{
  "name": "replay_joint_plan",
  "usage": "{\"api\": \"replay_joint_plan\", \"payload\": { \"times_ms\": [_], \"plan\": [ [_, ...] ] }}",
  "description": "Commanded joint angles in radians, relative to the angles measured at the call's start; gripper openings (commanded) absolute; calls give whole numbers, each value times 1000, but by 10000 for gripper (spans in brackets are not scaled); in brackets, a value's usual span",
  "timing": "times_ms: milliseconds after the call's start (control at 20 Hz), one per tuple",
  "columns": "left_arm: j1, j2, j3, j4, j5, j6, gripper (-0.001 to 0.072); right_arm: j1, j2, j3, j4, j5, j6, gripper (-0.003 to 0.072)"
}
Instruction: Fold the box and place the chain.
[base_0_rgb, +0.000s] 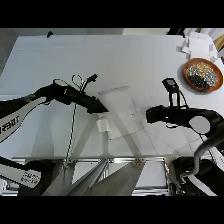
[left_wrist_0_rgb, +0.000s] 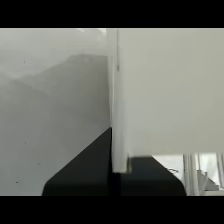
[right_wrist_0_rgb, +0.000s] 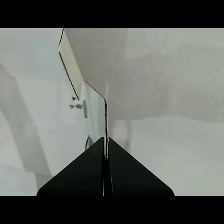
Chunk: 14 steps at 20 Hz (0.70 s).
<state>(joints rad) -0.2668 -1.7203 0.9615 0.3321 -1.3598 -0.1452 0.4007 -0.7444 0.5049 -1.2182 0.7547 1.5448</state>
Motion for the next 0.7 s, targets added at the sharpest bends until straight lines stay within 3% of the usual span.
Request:
{"api": "replay_joint_plan", "payload": {
  "times_ms": [0,50,150,200,500,650],
  "plan": [
    [-2,32,1,-1,4,168,3,1,0,0,20,45,0,22],
    [-3,53,1,-1,19,222,3,1,1,0,31,58,1,70],
    [-10,98,1,2,49,318,3,1,10,1,56,80,1,244],
    [-16,119,1,6,50,360,3,1,21,1,66,89,1,281],
    [-79,185,-2,275,35,286,0,1,186,3,29,214,0,284],
    [-128,185,-36,248,128,286,-1,1,264,3,-36,263,0,297]
  ]
}}
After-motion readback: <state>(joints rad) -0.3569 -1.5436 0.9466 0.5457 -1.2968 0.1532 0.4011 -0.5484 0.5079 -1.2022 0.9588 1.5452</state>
